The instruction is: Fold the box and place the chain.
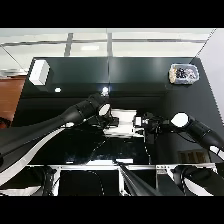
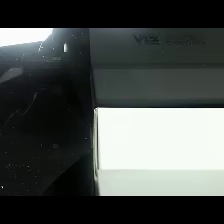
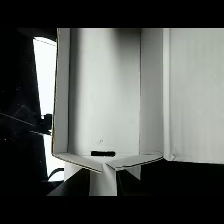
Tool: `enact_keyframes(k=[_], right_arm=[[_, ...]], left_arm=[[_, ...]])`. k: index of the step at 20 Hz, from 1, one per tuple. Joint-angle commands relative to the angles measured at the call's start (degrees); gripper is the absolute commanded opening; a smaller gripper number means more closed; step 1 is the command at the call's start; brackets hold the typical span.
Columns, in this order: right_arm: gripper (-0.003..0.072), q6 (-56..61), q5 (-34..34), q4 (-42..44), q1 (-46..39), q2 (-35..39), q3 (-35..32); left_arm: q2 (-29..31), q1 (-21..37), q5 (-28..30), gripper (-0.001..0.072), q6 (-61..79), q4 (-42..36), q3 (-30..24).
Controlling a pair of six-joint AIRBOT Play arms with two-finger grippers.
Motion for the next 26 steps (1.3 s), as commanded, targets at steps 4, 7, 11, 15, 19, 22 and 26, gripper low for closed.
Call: enact_keyframes(k=[4, 7, 11, 15, 19, 22, 26], right_arm=[[0.0175, 0.94, -2.75, 10.71, 2.43, -0.72, -0.07], [0.0179, 1.31, -6.43, 13.55, 3.32, -1.77, -0.07], [0.0012, 4.83, -5.77, 13.4, 3.32, -1.77, -0.07], [0.0065, 11.63, -5.68, 10.36, 3.17, -1.75, -0.17], [0.006, 22.47, 1.07, 2.62, -0.07, 0.9, 0.98], [0.0022, 32.41, 14.62, -2.82, -8.85, 5.46, 6.12], [0.0011, 52.61, 13.27, -3.85, -28.0, 6.01, 5.97]], left_arm=[[-0.04, -0.04, 0.17, 0.0025, -0.09, -0.26, 0.02], [-0.04, -0.04, 0.13, 0.0025, -0.09, -0.26, 0.02], [-0.04, -0.04, 0.15, 0.0025, -0.09, -0.28, 0.02], [-0.04, -0.04, -0.28, 0.0025, -0.07, -0.26, 0.02], [-0.04, -0.04, -0.28, 0.0025, -0.07, -0.26, 0.02], [-0.04, -0.04, -0.26, 0.0025, -0.07, -0.26, 0.02], [-0.04, -0.04, -0.26, 0.0025, -0.07, -0.26, 0.02]])
